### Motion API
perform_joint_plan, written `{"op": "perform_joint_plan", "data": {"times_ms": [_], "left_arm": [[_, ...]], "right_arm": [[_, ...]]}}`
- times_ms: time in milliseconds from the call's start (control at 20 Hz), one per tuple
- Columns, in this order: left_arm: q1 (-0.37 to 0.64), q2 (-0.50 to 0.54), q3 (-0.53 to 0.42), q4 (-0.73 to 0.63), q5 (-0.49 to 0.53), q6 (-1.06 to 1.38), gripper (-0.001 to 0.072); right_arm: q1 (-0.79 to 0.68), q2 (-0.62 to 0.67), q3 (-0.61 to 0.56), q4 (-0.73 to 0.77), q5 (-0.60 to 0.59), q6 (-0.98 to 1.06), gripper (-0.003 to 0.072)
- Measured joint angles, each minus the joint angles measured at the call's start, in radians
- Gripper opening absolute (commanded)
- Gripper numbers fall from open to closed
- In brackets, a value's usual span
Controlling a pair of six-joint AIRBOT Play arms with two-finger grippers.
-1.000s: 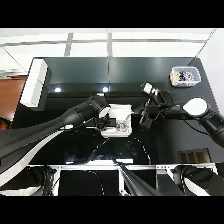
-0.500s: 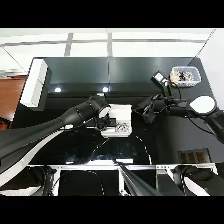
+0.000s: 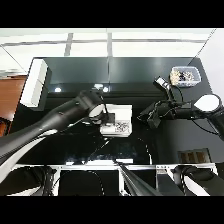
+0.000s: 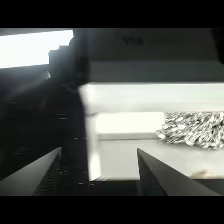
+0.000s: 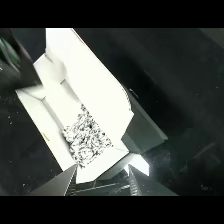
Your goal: Fold the box and place the chain.
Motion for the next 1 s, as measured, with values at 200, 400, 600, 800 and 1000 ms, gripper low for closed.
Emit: {"op": "perform_joint_plan", "data": {"times_ms": [200,400,600,800,1000], "left_arm": [[0.125,0.229,-0.15,0.014,-0.008,0.135,0.0538],[0.42,0.454,-0.41,-0.27,0.069,0.55,0.0539],[0.607,0.537,-0.615,-0.687,0.093,1.299,0.0713],[0.594,0.55,-0.716,-0.877,0.191,1.952,0.0712],[0.521,0.485,-0.724,-0.954,0.303,2.304,0.0712]], "right_arm": [[-0.002,0.0,0.0,-0.001,0.008,0.003,0.0363],[-0.002,0.0,0.0,-0.001,0.01,0.01,0.0362],[-0.002,0.0,0.0,-0.001,0.011,0.015,0.0362],[-0.002,0.0,0.0,-0.001,-0.002,0.03,0.0363],[-0.002,0.0,0.0,-0.001,-0.009,0.045,0.0362]]}}
